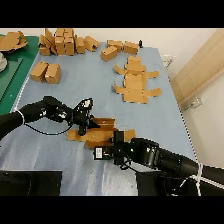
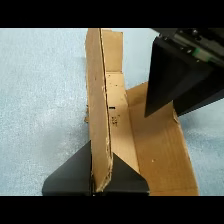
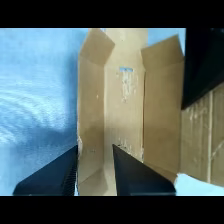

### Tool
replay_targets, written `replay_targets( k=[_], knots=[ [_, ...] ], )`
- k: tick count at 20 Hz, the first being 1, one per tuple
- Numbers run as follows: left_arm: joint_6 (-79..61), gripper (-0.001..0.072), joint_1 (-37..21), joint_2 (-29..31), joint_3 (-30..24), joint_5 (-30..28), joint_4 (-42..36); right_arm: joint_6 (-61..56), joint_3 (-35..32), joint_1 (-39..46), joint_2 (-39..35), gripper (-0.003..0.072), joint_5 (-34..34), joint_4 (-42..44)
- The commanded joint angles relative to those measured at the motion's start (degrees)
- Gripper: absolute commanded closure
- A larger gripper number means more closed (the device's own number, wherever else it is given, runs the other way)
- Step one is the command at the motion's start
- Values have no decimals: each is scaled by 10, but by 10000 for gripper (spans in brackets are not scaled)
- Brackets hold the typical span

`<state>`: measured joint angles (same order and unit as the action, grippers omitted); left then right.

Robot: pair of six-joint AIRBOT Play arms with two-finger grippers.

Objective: Fold the box.

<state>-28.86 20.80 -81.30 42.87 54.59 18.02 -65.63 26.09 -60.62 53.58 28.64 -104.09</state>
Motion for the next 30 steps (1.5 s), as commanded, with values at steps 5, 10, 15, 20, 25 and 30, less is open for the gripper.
replay_targets(
  k=[5, 10, 15, 20, 25, 30],
  knots=[
    [0, 697, -1, 0, 0, 0, 0, -35, 4, 54, 22, 63, -51, -1],
    [0, 697, -1, 0, 0, 0, 0, -33, 4, 75, 19, -23, -52, 12],
    [0, 697, -1, 0, 0, 0, 0, -33, 4, 75, -27, -22, -7, 41],
    [0, 697, -1, 0, 0, 0, 0, -33, 4, 84, -51, -23, 30, 67],
    [0, 697, -1, 0, 0, 0, 0, -33, 4, 93, -51, -23, 22, 68],
    [0, 697, -1, 0, 0, 0, 0, -27, 4, 119, -51, -34, -9, 72]
  ],
)
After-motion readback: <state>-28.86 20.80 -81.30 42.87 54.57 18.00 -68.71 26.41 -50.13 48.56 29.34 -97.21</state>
